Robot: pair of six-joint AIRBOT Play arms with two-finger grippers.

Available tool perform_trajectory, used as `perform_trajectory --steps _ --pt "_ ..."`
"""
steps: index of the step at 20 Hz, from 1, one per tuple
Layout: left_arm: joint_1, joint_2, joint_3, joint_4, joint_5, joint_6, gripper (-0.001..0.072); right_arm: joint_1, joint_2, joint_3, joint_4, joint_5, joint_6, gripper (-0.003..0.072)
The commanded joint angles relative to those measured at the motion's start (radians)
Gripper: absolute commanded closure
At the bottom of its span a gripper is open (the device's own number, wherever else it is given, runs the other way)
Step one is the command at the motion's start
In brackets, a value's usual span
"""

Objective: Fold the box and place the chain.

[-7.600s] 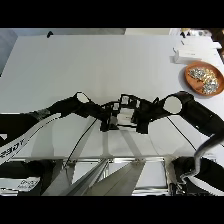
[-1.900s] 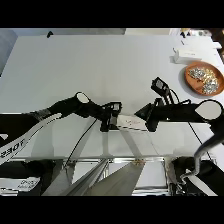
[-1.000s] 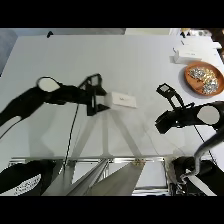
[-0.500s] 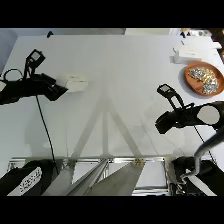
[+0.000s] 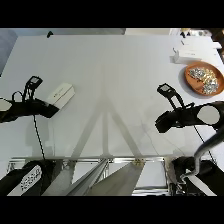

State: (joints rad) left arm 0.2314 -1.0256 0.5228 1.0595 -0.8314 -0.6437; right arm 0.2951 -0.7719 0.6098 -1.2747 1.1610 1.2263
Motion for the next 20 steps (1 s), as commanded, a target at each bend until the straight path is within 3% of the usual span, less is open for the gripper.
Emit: perform_trajectory --steps 1,3,4,6,7,10,11,12,13,20 --pt "0.005 -0.001 -0.034 0.132 -0.022 -0.108 0.0707 0.0 0.001 0.001 0.0 -0.002 0.0 0.0666" --pt "0.005 0.0 -0.034 0.14 -0.063 -0.108 0.0706 0.0 0.001 0.001 0.0 -0.002 0.0 0.0666" --pt "0.005 0.0 -0.034 0.138 -0.084 -0.101 0.065 0.0 0.001 0.001 0.0 -0.002 0.0 0.0666" --pt "0.005 0.001 -0.034 0.138 -0.113 -0.086 0.0355 0.0 0.001 0.001 0.0 -0.002 0.0 0.0666" --pt "0.004 0.001 -0.034 0.138 -0.117 -0.086 0.0307 0.0 0.001 0.001 0.0 -0.002 0.0 0.0666" --pt "0.003 0.021 -0.034 0.118 -0.126 -0.086 0.0291 0.0 0.001 0.001 0.0 -0.002 0.001 0.0666" --pt "0.0 0.039 -0.034 0.118 -0.127 -0.085 0.0201 0.0 0.001 0.001 0.0 -0.002 0.0 0.0666" --pt "-0.006 0.063 -0.034 0.119 -0.127 -0.085 0.0045 0.0 0.001 0.001 0.0 -0.002 0.0 0.0666" --pt "-0.013 0.093 -0.034 0.122 -0.127 -0.086 0.0008 0.0 0.001 0.001 0.0 -0.002 0.0 0.0666" --pt "-0.015 0.358 -0.034 0.124 -0.139 -0.086 0.0014 0.0 0.001 0.001 -0.001 0.001 0.0 0.0666"
